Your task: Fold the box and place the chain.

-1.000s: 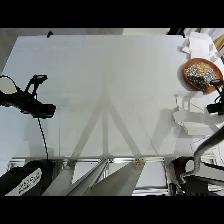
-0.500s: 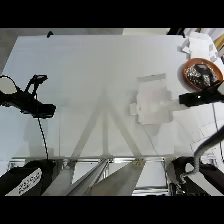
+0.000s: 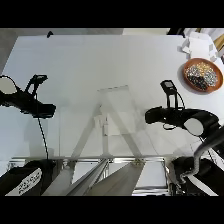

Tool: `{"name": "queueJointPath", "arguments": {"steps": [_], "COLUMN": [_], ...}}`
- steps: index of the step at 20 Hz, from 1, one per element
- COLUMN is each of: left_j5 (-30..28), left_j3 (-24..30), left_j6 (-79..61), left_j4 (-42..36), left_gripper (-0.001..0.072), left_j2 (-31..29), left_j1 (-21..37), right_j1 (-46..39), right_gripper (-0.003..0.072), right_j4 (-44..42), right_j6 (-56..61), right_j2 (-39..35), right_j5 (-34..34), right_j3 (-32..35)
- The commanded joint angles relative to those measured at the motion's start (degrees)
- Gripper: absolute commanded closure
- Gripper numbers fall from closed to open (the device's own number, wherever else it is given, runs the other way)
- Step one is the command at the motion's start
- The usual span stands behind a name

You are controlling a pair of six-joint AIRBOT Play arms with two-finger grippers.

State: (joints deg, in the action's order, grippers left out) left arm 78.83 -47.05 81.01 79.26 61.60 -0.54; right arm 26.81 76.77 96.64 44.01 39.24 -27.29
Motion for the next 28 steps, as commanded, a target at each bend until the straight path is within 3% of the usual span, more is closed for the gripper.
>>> {"name": "queueJointPath", "arguments": {"steps": [1, 4, 6, 7, 8, 9, 10, 14, 16, 17, 22, 24, 28], "left_j5": [-2.2, -5.7, -5.8, -6.1, -6.1, -6.0, -6.0, -5.2, -4.3, -4.3, -1.0, -4.4, -9.6], "left_j3": [0.0, 0.0, 0.0, 0.0, 0.0, 0.0, 0.0, 0.0, 0.0, -0.2, -4.1, -4.6, -4.6], "left_j6": [-0.1, -1.3, -8.8, -12.4, -16.1, -20.6, -24.3, -41.6, -48.8, -51.4, -55.1, -57.1, -62.1], "left_j4": [-0.2, -1.2, -6.6, -10.1, -13.6, -17.4, -21.3, -38.2, -46.8, -49.7, -51.1, -50.5, -55.2], "left_gripper": [0.0699, 0.0697, 0.0690, 0.0646, 0.0531, 0.0365, 0.0328, 0.0300, 0.0199, 0.0199, 0.0130, 0.0076, 0.0080], "left_j2": [0.0, 0.0, 0.0, 0.0, 0.0, 0.0, 0.0, 1.0, 4.1, 6.6, 21.5, 25.2, 28.7], "left_j1": [0.0, 0.0, 0.0, 0.0, 0.0, 0.0, 0.0, -0.9, -2.7, -3.7, -5.2, -5.1, -5.3], "right_j1": [6.3, 6.4, 6.4, 6.4, 6.4, 6.4, 6.4, 6.4, 6.4, 6.4, 6.4, 6.4, 6.4], "right_gripper": [0.0672, 0.0672, 0.0672, 0.0671, 0.0671, 0.0671, 0.0671, 0.0671, 0.0671, 0.0671, 0.0671, 0.0671, 0.0671], "right_j4": [4.6, 4.8, 4.9, 4.9, 4.9, 4.9, 4.9, 4.4, 3.9, 3.8, 3.8, 3.8, 3.8], "right_j6": [9.6, 9.6, 9.6, 9.6, 9.6, 9.6, 9.6, 9.6, 9.6, 9.6, 9.6, 9.6, 9.6], "right_j2": [-0.1, -0.1, -0.1, -0.1, -0.1, -0.1, -0.1, -0.1, -0.1, -0.1, -0.1, -0.1, -0.1], "right_j5": [-5.6, -4.4, -3.9, -3.8, -3.9, -3.8, -3.8, -3.6, -3.6, -3.7, -3.5, -2.7, -1.5], "right_j3": [0.9, 0.9, 0.9, 0.9, 0.9, 0.9, 0.9, 0.9, 0.9, 0.9, 0.9, 0.9, 0.9]}}
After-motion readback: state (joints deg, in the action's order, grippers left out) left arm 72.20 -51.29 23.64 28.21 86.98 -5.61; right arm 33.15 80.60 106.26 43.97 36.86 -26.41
